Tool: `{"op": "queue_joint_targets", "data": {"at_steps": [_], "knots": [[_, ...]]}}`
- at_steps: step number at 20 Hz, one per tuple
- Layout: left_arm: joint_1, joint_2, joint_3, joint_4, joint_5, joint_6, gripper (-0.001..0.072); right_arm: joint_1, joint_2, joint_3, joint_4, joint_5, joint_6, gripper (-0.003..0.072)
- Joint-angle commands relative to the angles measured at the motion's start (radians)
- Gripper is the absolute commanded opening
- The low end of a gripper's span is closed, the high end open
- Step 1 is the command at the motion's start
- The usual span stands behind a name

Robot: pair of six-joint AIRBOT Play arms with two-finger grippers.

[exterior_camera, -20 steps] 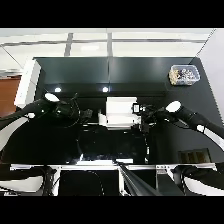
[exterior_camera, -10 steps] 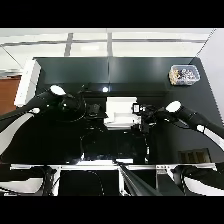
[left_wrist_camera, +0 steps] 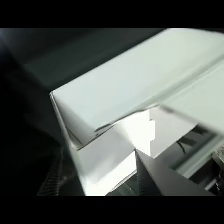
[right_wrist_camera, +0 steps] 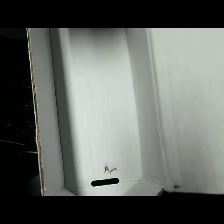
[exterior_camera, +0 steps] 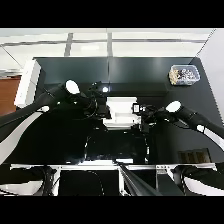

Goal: Fold the box and place the chain.

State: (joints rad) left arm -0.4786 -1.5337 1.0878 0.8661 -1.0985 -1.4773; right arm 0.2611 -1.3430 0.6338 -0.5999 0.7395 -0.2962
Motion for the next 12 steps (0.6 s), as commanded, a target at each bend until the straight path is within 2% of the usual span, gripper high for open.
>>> {"op": "queue_joint_targets", "data": {"at_steps": [1, 4, 6, 9, 10, 11, 12], "knots": [[-0.05, -0.001, 0.047, 0.099, 0.017, -0.129, 0.0497, 0.001, 0.0, 0.0, 0.0, 0.0, 0.0, 0.0127], [-0.068, -0.001, 0.052, 0.144, 0.016, -0.22, 0.048, 0.001, 0.0, 0.0, 0.0, 0.0, 0.0, 0.0127], [-0.08, -0.001, 0.052, 0.177, 0.014, -0.261, 0.0396, 0.001, 0.0, 0.0, 0.0, 0.0, 0.0, 0.0127], [-0.095, -0.002, 0.053, 0.182, 0.018, -0.291, 0.0394, 0.001, 0.0, 0.0, 0.0, 0.0, 0.0, 0.0127], [-0.1, -0.005, 0.053, 0.2, 0.019, -0.322, 0.0379, 0.001, 0.0, 0.0, 0.0, 0.0, 0.0, 0.0127], [-0.107, -0.008, 0.053, 0.219, 0.019, -0.338, 0.0332, 0.001, 0.0, 0.0, 0.0, 0.0, 0.0, 0.0127], [-0.119, -0.01, 0.054, 0.236, 0.018, -0.352, 0.0331, 0.001, 0.0, 0.0, 0.0, 0.0, 0.0, 0.0127]]}}
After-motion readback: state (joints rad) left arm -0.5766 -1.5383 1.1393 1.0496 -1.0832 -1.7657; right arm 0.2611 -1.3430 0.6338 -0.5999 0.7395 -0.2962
